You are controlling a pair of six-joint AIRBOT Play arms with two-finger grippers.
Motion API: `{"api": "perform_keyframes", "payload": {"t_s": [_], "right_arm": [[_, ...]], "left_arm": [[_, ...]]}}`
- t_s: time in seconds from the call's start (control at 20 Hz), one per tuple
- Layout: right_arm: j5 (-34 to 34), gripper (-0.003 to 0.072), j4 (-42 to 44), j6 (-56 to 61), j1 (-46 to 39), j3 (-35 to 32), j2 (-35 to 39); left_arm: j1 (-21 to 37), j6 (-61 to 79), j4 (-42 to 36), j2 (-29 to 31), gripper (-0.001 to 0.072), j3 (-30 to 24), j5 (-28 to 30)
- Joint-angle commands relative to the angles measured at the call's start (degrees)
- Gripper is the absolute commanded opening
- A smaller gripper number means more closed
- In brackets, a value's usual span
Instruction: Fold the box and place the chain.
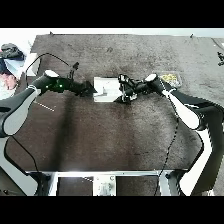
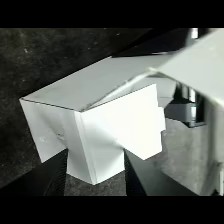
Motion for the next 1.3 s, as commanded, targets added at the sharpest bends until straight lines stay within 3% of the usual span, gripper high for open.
{"api": "perform_keyframes", "payload": {"t_s": [0.0,0.25,0.7,0.85,1.1,1.25], "right_arm": [[0.0,0.0470,0.0,0.0,0.0,0.0,0.0],[0.0,0.0470,0.0,0.0,0.0,0.0,0.0],[0.0,0.0470,0.0,0.0,0.0,0.0,0.0],[0.0,0.0469,0.0,0.0,0.0,0.0,0.0],[0.0,0.0470,0.0,0.0,0.0,0.0,0.0],[0.0,0.0470,0.0,0.0,0.0,0.0,0.0]], "left_arm": [[-2.2,-9.3,8.9,0.0,0.0384,2.8,1.0],[-7.0,-23.7,23.8,0.0,0.0384,7.5,2.9],[-13.5,-43.5,42.9,-0.6,0.0364,11.6,3.6],[-15.4,-48.5,48.4,-3.1,0.0363,16.5,-0.5],[-18.6,-54.6,57.7,-9.8,0.0354,29.4,-11.4],[-20.4,-58.0,63.9,-11.3,0.0352,31.9,-13.7]]}}
